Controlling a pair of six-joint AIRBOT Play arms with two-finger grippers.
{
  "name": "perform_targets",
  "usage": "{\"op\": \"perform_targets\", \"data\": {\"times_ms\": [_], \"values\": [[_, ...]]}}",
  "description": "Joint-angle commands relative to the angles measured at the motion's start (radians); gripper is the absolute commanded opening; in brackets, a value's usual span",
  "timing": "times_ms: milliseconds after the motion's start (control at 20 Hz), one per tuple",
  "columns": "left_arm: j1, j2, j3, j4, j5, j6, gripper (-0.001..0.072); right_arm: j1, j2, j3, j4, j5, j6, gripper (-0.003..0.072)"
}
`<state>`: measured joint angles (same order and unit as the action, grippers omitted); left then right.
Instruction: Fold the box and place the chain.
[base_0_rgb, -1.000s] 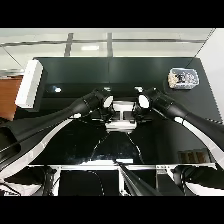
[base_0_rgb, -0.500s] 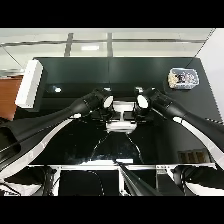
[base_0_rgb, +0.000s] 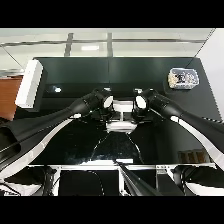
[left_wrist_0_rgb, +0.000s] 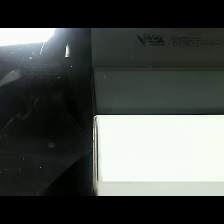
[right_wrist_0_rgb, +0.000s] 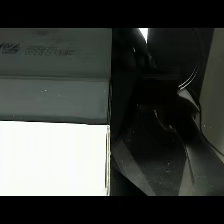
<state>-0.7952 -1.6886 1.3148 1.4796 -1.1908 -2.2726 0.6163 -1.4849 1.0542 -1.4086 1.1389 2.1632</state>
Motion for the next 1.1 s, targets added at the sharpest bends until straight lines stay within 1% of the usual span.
{"op": "perform_targets", "data": {"times_ms": [0, 100, 150, 200, 300, 400, 500, 600, 650, 700, 800, 850, 900, 950, 1000, 1050], "values": [[0.0, -0.001, 0.0, 0.0, 0.0, 0.002, 0.0028, 0.001, -0.003, 0.001, 0.002, -0.001, -0.002, 0.0005], [0.0, -0.001, 0.0, 0.0, 0.0, 0.002, 0.0028, 0.001, -0.002, 0.001, 0.002, 0.002, -0.001, 0.0018], [0.0, -0.001, 0.0, 0.0, 0.0, 0.002, 0.0028, 0.0, 0.003, 0.002, 0.002, 0.002, -0.001, 0.0187], [0.0, -0.001, 0.0, 0.0, 0.0, 0.002, 0.0028, -0.002, 0.01, 0.007, 0.002, 0.011, -0.004, 0.0335], [0.0, -0.001, 0.0, 0.0, 0.0, 0.002, 0.0028, -0.013, 0.035, 0.016, 0.002, 0.047, -0.037, 0.0333], [0.0, -0.001, 0.0, 0.0, 0.001, 0.002, 0.0028, -0.023, 0.089, 0.035, 0.002, 0.101, -0.089, 0.0333], [0.0, -0.001, 0.0, 0.0, 0.001, 0.002, 0.0028, -0.035, 0.177, 0.067, -0.005, 0.159, -0.153, 0.0332], [0.0, -0.001, 0.0, 0.0, 0.001, 0.002, 0.0028, -0.066, 0.289, 0.094, -0.04, 0.185, -0.213, 0.0333], [0.0, -0.001, 0.0, 0.001, 0.001, 0.002, 0.0028, -0.09, 0.339, 0.101, -0.111, 0.178, -0.216, 0.0333], [0.0, -0.001, 0.0, 0.001, 0.001, 0.002, 0.0028, -0.119, 0.382, 0.1, -0.253, 0.154, -0.215, 0.0333], [0.0, -0.001, 0.0, 0.001, 0.001, 0.003, 0.0028, -0.189, 0.403, 0.099, -0.578, 0.113, -0.174, 0.0332], [0.0, -0.001, 0.0, 0.001, 0.001, 0.002, 0.0028, -0.245, 0.394, 0.09, -0.666, 0.055, -0.153, 0.0332], [0.0, -0.001, 0.0, 0.001, 0.001, 0.003, 0.0028, -0.324, 0.377, 0.074, -0.67, -0.042, -0.152, 0.0335], [0.0, -0.001, 0.0, 0.001, 0.001, 0.002, 0.0028, -0.404, 0.347, 0.066, -0.632, -0.117, -0.153, 0.0495], [0.0, -0.001, 0.0, 0.0, 0.0, 0.003, 0.0028, -0.49, 0.296, 0.066, -0.561, -0.178, -0.158, 0.072], [0.0, -0.001, 0.0, 0.0, 0.0, 0.003, 0.0028, -0.562, 0.241, 0.069, -0.478, -0.233, -0.187, 0.072]]}}
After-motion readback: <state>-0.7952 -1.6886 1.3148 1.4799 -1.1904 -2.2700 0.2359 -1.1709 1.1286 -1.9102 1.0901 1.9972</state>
